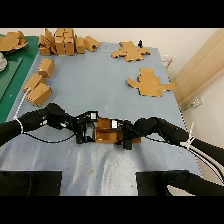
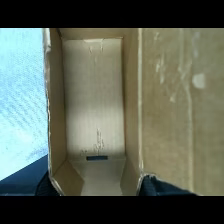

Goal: Fold the box.

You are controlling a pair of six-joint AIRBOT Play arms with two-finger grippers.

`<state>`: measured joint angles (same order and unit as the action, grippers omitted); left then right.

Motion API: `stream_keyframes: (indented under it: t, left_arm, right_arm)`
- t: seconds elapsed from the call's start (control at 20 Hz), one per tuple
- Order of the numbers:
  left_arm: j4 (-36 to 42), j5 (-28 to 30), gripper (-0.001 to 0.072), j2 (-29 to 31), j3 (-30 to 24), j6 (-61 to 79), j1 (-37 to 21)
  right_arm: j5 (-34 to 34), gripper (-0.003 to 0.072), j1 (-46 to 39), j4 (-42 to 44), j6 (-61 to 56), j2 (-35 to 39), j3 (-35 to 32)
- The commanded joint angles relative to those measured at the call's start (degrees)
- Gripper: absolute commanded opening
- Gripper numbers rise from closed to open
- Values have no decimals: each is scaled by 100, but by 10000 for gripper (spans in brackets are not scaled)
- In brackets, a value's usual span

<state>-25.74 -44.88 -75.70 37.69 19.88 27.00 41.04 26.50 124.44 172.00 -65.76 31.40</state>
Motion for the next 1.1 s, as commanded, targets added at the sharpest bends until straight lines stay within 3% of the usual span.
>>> stream_keyframes:
  t: [0.0, 0.4, 0.75, 1.05]
  left_arm:
    - [-42, -107, 696, 2, -2, -42, 61]
    - [-343, -210, 696, 4, 0, -431, 120]
    - [-339, 365, 695, 2, 4, -798, 332]
    - [-260, 350, 695, 2, 4, -800, 466]
  right_arm:
    - [0, 540, 2, 0, -2, 0, -4]
    - [0, 540, 2, 0, -2, 0, -4]
    - [0, 540, 2, 0, -2, 0, -4]
    - [0, 541, 2, 0, -2, 0, -4]
